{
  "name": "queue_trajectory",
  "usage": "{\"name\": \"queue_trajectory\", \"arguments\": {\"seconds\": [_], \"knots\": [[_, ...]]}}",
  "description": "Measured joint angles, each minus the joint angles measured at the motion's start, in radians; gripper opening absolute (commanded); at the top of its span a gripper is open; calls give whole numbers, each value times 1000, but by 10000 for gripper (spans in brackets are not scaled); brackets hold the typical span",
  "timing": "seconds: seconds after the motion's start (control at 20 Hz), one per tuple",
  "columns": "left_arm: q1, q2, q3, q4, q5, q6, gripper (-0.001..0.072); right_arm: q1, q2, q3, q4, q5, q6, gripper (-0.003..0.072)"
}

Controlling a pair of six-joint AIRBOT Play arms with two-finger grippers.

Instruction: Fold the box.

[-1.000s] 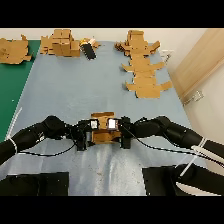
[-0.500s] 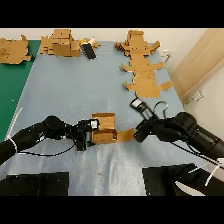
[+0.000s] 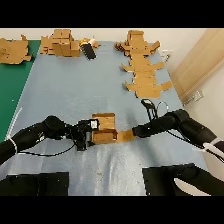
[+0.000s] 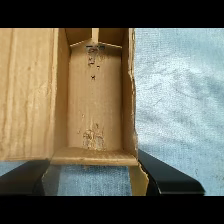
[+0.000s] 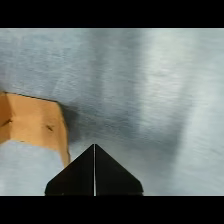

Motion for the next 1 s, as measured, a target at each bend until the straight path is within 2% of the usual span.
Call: {"name": "queue_trajectory", "arguments": {"seconds": [0.3,0.8,0.85,0.9,0.95,1.0], "knots": [[0,0,0,0,0,0,431,-5,-107,-3,218,55,-132,-1],[0,0,0,0,0,0,431,20,-107,-3,346,71,-200,1],[0,0,0,0,0,0,431,25,-94,-3,356,71,-203,36],[0,0,0,0,0,0,431,30,-78,-3,364,71,-204,176],[0,0,0,0,0,0,430,32,-64,-3,370,71,-207,241],[0,0,0,0,0,0,431,35,-49,-3,379,71,-208,241]]}}
